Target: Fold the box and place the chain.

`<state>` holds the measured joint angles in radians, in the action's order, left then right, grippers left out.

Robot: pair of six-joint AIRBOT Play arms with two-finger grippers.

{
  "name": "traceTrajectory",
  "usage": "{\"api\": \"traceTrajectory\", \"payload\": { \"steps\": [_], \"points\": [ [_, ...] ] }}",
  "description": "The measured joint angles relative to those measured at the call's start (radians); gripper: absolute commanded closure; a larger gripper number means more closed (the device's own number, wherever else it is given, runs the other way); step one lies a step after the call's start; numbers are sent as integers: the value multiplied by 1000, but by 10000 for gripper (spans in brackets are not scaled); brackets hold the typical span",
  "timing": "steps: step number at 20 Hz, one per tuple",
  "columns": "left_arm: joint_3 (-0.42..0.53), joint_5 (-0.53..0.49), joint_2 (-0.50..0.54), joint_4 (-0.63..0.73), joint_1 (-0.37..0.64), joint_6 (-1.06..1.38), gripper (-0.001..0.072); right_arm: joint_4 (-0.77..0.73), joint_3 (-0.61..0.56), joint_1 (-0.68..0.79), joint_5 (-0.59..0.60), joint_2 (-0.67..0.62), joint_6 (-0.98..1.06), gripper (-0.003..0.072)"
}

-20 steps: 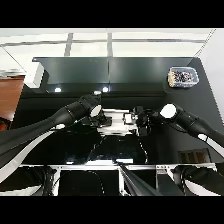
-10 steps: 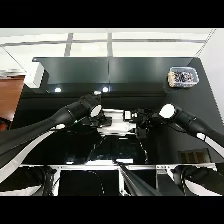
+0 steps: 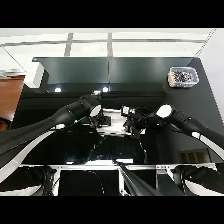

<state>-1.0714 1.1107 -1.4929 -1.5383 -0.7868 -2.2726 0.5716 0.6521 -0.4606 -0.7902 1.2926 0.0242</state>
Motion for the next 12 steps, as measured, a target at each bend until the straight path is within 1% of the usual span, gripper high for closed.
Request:
{"api": "traceTrajectory", "payload": {
  "steps": [4, 5, 6, 7, 8, 9, 10, 11, 12],
  "points": [
    [0, -1, 0, 3, 0, 0, 683, -61, 0, -10, 20, 26, 5, 446],
    [0, -3, 0, 5, 0, -1, 684, -68, 0, -10, 22, 28, 6, 379],
    [0, -4, 0, 5, 0, -1, 684, -73, 0, -10, 25, 31, 6, 230],
    [0, -4, 0, 6, 0, -1, 684, -76, 0, -10, 30, 32, 3, 225],
    [0, -4, 0, 6, 0, -1, 684, -77, 0, -10, 32, 33, 3, 348],
    [0, -3, 0, 6, 0, -1, 684, -78, 0, -10, 32, 34, 5, 437],
    [0, -9, 0, 6, 0, -3, 684, -76, 0, -11, 31, 34, 10, 272],
    [0, -8, 0, 7, 0, -2, 684, -74, 0, -11, 32, 35, 9, 258],
    [0, -7, 0, 8, 0, -1, 684, -72, 0, -11, 34, 35, 6, 411]
  ]
}}
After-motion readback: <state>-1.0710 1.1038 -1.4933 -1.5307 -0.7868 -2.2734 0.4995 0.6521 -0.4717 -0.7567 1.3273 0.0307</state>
